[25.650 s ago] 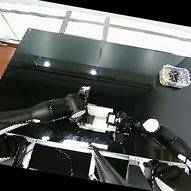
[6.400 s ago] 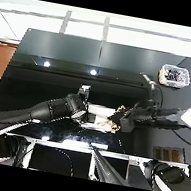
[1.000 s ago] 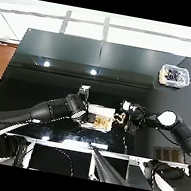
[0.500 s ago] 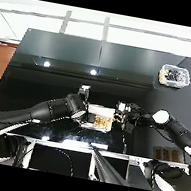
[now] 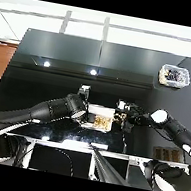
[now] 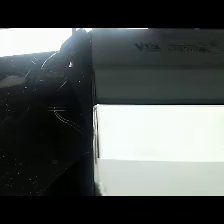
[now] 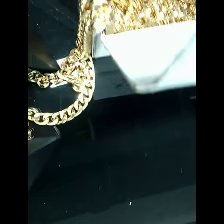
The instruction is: Fold the box and place the chain.
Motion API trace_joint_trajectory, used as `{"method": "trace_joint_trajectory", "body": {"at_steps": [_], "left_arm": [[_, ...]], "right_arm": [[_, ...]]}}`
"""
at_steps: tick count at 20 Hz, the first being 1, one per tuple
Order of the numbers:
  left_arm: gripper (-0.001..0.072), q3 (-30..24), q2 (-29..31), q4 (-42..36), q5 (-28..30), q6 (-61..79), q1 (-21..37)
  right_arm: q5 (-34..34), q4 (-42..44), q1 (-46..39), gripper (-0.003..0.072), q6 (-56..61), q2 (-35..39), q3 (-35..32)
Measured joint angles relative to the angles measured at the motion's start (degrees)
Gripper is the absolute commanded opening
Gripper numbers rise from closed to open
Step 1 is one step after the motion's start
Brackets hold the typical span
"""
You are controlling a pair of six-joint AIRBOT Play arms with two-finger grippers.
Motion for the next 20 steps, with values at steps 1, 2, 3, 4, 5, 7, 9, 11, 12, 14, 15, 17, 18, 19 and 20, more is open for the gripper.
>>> {"method": "trace_joint_trajectory", "body": {"at_steps": [1, 2, 3, 4, 5, 7, 9, 11, 12, 14, 15, 17, 18, 19, 20], "left_arm": [[0.0029, 0.0, 0.0, 0.0, 0.02, 0.02, 0.0], [0.003, 0.0, 0.0, 0.0, 0.02, 0.02, 0.0], [0.003, 0.0, 0.0, 0.0, 0.0, 0.0, 0.0], [0.003, 0.0, 0.0, 0.0, 0.0, 0.02, 0.0], [0.0029, 0.0, 0.0, 0.0, 0.02, 0.02, 0.0], [0.003, 0.0, 0.0, 0.0, 0.02, 0.02, 0.0], [0.003, 0.0, 0.0, 0.0, 0.0, 0.02, 0.0], [0.003, 0.0, 0.0, 0.0, 0.02, 0.02, 0.0], [0.003, 0.0, 0.0, 0.0, 0.0, 0.02, 0.0], [0.003, 0.0, 0.0, 0.0, 0.02, 0.0, 0.0], [0.0029, 0.0, 0.0, -0.02, 0.02, 0.02, 0.0], [0.003, 0.0, 0.0, 0.0, 0.02, 0.0, 0.0], [0.003, 0.0, 0.0, 0.0, 0.04, 0.02, 0.0], [0.003, 0.0, 0.0, 0.0, 0.04, 0.02, 0.0], [0.003, 0.0, 0.0, 0.0, 0.07, 0.02, 0.0]], "right_arm": [[0.02, -0.02, 0.0, 0.0007, 0.31, -0.04, 0.0], [0.17, 0.0, -0.02, 0.0017, 0.63, -0.04, 0.0], [0.61, -0.11, 0.0, 0.0017, 0.96, 0.07, 0.0], [1.27, -0.35, 0.0, 0.0016, 1.29, 0.31, -0.02], [1.73, -0.63, 0.0, 0.0016, 2.29, 0.7, -0.02], [2.73, -1.33, -0.02, 0.0016, 5.66, 2.32, 0.17], [4.7, -3.56, -0.15, 0.0016, 11.67, 5.07, 1.14], [8.5, -6.56, -0.39, 0.0016, 18.21, 8.79, 2.86], [10.78, -7.63, -0.57, 0.0016, 21.05, 10.82, 3.93], [15.96, -9.18, -0.74, 0.0016, 26.6, 15.19, 6.82], [18.64, -9.6, -0.81, 0.0016, 29.14, 17.2, 8.52], [22.84, -9.55, -0.92, 0.0015, 33.81, 20.11, 12.09], [25.14, -9.2, -0.92, 0.0016, 36.15, 21.09, 14.12], [26.64, -7.96, -0.92, 0.0016, 38.03, 21.79, 15.89], [27.98, -5.97, -0.92, 0.0015, 39.6, 22.29, 17.35]]}}
